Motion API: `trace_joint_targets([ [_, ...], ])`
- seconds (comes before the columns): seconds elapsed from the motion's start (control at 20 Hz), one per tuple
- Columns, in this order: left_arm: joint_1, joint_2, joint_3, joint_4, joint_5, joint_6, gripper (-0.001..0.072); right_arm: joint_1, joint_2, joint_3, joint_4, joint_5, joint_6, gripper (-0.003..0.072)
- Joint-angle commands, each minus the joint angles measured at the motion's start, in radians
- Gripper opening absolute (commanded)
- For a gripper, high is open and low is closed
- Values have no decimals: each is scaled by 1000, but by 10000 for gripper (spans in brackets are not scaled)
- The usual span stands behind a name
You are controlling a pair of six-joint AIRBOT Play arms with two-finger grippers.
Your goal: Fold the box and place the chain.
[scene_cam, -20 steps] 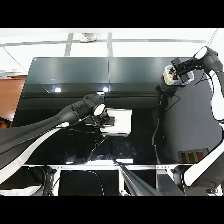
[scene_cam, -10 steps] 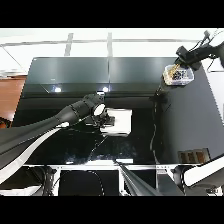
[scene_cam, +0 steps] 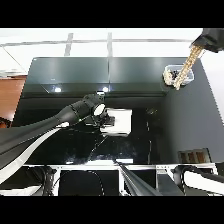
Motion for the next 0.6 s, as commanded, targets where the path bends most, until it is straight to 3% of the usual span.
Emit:
trace_joint_targets([
  [0.0, 0, 0, 0, 0, 3, 0, 24, 13, 198, -110, 82, 37, -42, 9],
  [0.25, 0, 0, 0, 0, 4, 0, 24, 140, 412, -398, 86, 110, -71, 9],
  [0.45, 0, 0, 0, 0, 4, 0, 24, 253, 468, -608, 149, 142, -71, 9],
  [0.55, 0, 0, 0, 0, 0, 0, 24, 328, 468, -688, 243, 87, -71, 9],
])
